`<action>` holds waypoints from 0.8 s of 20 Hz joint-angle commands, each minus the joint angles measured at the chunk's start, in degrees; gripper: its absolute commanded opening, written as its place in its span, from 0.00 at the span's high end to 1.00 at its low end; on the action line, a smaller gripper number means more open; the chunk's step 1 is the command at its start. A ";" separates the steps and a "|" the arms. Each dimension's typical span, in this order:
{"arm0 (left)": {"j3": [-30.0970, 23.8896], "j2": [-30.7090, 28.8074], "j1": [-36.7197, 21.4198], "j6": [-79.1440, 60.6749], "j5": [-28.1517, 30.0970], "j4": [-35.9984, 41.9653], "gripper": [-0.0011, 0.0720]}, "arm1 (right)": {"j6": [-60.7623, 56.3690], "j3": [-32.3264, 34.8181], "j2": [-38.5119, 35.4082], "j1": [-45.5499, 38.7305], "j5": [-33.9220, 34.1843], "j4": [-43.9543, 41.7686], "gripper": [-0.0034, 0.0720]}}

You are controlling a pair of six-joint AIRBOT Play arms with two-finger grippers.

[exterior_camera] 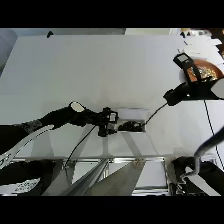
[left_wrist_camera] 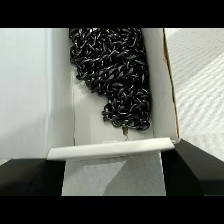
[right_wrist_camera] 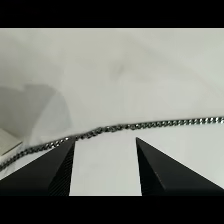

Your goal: Fold the box and place the chain.

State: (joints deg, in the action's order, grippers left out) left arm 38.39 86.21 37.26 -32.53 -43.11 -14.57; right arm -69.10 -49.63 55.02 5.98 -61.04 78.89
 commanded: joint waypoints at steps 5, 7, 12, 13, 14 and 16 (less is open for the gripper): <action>-0.02 0.00 -0.02 -0.02 0.00 -0.02 0.97 | -15.26 0.31 13.84 -1.40 0.15 1.55 0.44; -0.02 0.00 -0.02 -0.02 0.02 -0.02 0.97 | -17.25 0.48 15.45 -1.40 -0.26 2.38 0.45; -0.02 0.00 -0.02 -0.02 0.00 -0.02 0.97 | -21.05 1.09 18.34 -1.38 0.48 5.11 0.52; -0.02 0.00 -0.02 -0.02 0.00 -0.02 0.97 | -21.11 1.09 18.73 -1.38 0.66 5.11 0.52; -0.02 0.00 -0.02 -0.02 0.00 -0.02 0.97 | -21.14 1.11 18.86 -1.27 1.20 5.11 0.52; -0.02 0.00 -0.02 -0.02 0.00 -0.02 0.97 | -21.33 1.11 18.91 -0.44 2.75 5.35 0.55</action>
